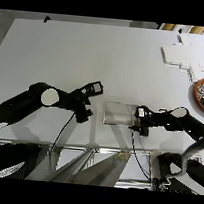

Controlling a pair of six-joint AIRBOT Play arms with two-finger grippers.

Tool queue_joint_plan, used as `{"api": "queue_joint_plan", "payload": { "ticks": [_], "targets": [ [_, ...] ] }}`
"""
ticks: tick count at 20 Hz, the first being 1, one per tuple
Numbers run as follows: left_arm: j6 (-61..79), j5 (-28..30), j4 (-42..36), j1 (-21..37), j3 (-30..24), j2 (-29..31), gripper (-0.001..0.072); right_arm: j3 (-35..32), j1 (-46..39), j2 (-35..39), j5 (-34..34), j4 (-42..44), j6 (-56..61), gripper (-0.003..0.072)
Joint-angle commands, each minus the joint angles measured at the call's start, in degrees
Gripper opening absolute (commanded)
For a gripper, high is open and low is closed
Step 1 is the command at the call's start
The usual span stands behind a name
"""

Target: Fold the box and place the chain.

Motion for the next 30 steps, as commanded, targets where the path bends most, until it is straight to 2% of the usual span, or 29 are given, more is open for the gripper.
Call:
{"api": "queue_joint_plan", "payload": {
  "ticks": [1, 3, 4, 6, 7, 12, 26, 30],
  "targets": [
    [36.5, 5.6, -14.4, 1.7, -4.6, -5.3, 0.0516, 0.0, 0.0, 0.0, 0.0, 0.0, 0.0, 0.0403],
    [46.9, 6.2, -24.3, 1.5, -4.6, -9.4, 0.0542, 0.0, 0.0, 0.0, 0.0, 0.0, 0.0, 0.0403],
    [49.5, 6.6, -27.2, 1.1, -4.6, -10.7, 0.0583, 0.0, 0.0, 0.0, 0.0, 0.0, 0.0, 0.0403],
    [54.5, 6.8, -30.4, 0.7, -4.6, -12.2, 0.0685, 0.0, 0.0, 0.0, 0.0, 0.0, 0.0, 0.0403],
    [55.3, 6.8, -31.0, 0.8, -4.6, -12.7, 0.0698, 0.0, 0.0, 0.0, 0.0, 0.0, 0.0, 0.0403],
    [55.6, 3.7, -36.4, 0.7, -4.6, -14.3, 0.0698, 0.0, 0.0, 0.0, 0.0, 0.0, 0.0, 0.0403],
    [58.8, 3.8, -41.5, -0.7, -4.6, -16.5, 0.0699, 0.0, 0.0, 0.0, 0.0, 0.0, 0.0, 0.0403],
    [63.7, 3.8, -45.8, -2.2, -4.6, -17.1, 0.0699, 0.0, 0.0, 0.0, 0.0, 0.0, 0.0, 0.0403]
  ]
}}
